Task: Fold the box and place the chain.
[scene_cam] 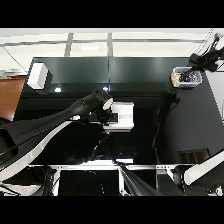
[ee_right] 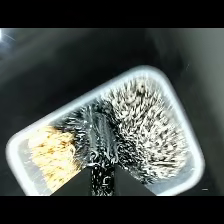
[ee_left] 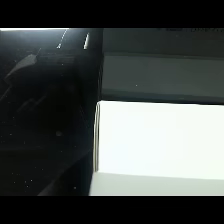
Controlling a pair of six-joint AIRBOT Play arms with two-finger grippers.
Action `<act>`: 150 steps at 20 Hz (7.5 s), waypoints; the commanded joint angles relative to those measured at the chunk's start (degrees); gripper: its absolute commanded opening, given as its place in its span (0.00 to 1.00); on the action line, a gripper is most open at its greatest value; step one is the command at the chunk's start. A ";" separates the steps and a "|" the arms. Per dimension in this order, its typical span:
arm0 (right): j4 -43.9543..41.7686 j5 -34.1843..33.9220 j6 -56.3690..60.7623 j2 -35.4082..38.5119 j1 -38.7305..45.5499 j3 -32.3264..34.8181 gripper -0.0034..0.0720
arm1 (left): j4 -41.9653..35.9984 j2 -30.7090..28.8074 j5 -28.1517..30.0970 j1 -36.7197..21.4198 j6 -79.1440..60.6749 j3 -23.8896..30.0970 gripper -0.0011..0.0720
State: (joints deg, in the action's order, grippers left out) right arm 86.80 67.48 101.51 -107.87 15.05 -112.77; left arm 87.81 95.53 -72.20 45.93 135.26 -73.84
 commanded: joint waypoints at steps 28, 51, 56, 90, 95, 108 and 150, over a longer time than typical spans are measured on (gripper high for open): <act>-35.80 9.14 -19.74 48.30 -13.31 7.04 0.05 | 0.00 0.02 0.22 -0.02 0.00 -0.04 0.05; -52.61 10.64 -20.39 47.01 -22.16 7.08 0.05 | 0.00 0.02 0.22 -0.02 0.02 -0.04 0.05; -52.11 11.80 -20.74 45.81 -23.74 7.10 0.05 | 0.00 0.02 0.22 -0.02 0.00 -0.04 0.05; -37.20 -8.57 -17.97 41.24 -37.57 56.87 0.07 | 0.02 0.02 0.20 -0.02 0.00 -0.04 0.05; -33.16 -1.18 -18.62 41.83 -33.64 55.25 0.38 | -0.33 0.02 -0.07 -0.02 0.00 -0.04 0.05; -15.85 10.27 -20.65 51.67 -14.82 57.92 0.38 | -0.44 0.00 -0.31 -0.48 0.46 -0.61 0.06; -19.30 3.32 -13.84 51.67 -15.06 60.13 0.38 | -55.89 -12.76 20.63 -28.11 -152.85 30.34 1.00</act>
State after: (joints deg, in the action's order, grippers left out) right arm 67.51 70.70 87.31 -56.25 0.05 -52.64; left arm 32.82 79.31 -49.74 18.22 -15.57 -41.43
